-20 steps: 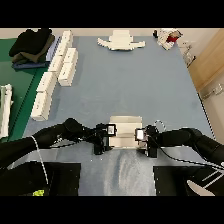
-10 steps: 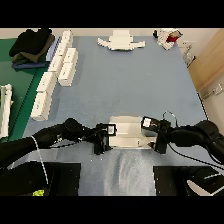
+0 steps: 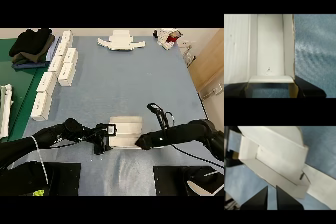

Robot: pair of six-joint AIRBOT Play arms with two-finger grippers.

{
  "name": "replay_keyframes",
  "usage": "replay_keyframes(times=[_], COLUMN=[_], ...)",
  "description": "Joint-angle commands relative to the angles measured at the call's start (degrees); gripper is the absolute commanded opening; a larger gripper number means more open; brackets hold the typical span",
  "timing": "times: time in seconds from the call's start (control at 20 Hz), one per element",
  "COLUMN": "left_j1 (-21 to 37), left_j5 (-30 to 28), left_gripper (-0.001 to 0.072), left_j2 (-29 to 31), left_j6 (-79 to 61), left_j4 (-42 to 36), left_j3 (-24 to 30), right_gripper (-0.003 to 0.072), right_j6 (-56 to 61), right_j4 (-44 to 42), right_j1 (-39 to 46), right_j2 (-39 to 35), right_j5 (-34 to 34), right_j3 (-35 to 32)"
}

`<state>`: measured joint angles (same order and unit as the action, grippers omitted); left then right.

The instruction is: Fold the box.

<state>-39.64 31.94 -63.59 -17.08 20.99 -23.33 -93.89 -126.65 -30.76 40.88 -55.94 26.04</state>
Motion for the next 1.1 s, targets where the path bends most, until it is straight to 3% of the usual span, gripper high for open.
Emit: replay_keyframes(times=[0.0, 0.25, 0.6, 1.05], left_j1=[0.0, 0.0, 0.0, 0.0], left_j5=[0.0, 0.0, 0.0, 0.0], left_gripper=[0.0525, 0.0526, 0.0526, 0.0526], left_j2=[0.0, 0.0, 0.0, 0.0], left_j6=[0.0, 0.0, 0.0, 0.0], left_j4=[0.0, 0.0, 0.0, 0.0], left_j3=[0.0, 0.0, 0.0, 0.0], right_gripper=[0.016, 0.016, 0.016, 0.016], right_j6=[5.4, 5.4, 5.4, 2.2], right_j4=[-10.8, -2.1, -2.1, 0.7], right_j1=[-2.8, -2.3, -1.7, -1.7], right_j2=[8.0, 18.0, 31.1, 27.3], right_j5=[10.0, 13.4, 13.6, 13.0], right_j3=[3.7, 13.9, 14.8, 17.9])
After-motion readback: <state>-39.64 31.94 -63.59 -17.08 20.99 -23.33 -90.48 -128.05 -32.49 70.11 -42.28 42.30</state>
